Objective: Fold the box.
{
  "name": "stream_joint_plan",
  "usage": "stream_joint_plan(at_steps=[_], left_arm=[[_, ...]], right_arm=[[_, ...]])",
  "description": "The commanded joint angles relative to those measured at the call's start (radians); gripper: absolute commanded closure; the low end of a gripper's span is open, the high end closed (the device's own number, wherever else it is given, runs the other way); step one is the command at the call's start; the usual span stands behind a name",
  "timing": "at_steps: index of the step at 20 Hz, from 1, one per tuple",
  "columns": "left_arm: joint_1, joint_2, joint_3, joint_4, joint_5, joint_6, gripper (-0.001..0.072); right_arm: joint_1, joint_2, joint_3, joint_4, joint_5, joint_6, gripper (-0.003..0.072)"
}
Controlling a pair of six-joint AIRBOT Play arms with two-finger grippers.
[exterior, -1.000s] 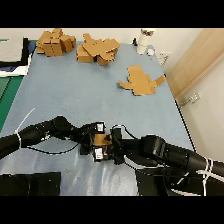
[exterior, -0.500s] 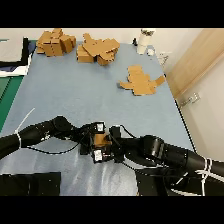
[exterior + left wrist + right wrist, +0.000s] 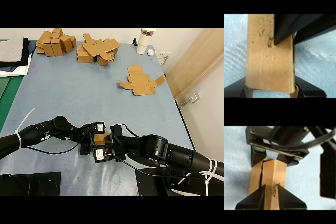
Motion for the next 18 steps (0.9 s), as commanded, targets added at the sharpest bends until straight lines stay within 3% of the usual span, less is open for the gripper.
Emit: stream_joint_plan(at_steps=[1,2,3,18], left_arm=[[0.000,0.000,0.000,0.000,0.000,0.000,0.0249],[0.000,0.000,0.000,0.000,0.000,0.000,0.0249],[0.000,0.000,0.000,0.000,0.000,0.000,0.0249],[0.000,0.000,0.000,0.000,0.001,0.000,0.0249]], right_arm=[[0.000,0.004,0.005,-0.005,-0.002,0.000,0.0470],[0.000,0.004,0.005,-0.004,-0.002,0.000,0.0531],[0.000,0.004,0.005,-0.004,-0.002,0.000,0.0542],[0.000,-0.034,0.005,0.069,-0.009,0.000,0.0541]])
